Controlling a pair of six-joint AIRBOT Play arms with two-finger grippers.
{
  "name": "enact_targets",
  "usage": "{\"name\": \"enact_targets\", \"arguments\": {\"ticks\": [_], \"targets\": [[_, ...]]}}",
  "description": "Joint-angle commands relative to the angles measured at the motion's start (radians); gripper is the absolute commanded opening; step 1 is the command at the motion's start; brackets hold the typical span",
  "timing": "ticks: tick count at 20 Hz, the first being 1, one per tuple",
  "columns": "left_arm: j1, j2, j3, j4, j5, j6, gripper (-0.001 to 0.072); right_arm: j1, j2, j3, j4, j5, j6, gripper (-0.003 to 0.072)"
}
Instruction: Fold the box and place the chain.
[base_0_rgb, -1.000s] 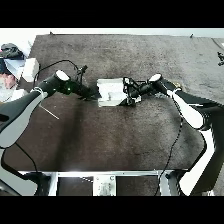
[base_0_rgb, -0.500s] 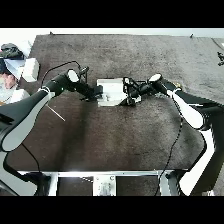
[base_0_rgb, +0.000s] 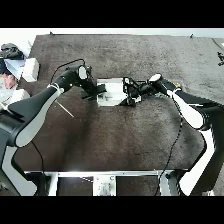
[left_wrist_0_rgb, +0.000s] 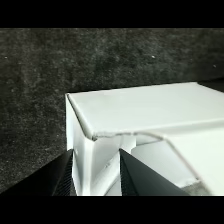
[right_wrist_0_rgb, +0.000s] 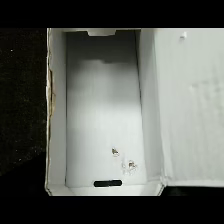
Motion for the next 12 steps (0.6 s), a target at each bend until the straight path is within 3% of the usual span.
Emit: {"name": "enact_targets", "arguments": {"ticks": [1,7,12], "targets": [[-0.025,-0.042,0.074,0.092,-0.066,-0.08,0.0313,0.0,0.0,0.0,0.0,0.0,0.0,0.0535],[-0.054,-0.127,0.183,0.22,-0.161,-0.153,0.0312,0.0,0.0,0.0,0.0,0.001,0.0,0.0535],[-0.064,-0.127,0.187,0.28,-0.16,-0.161,0.0296,0.0,0.0,0.0,0.0,0.001,0.0,0.0536]]}}
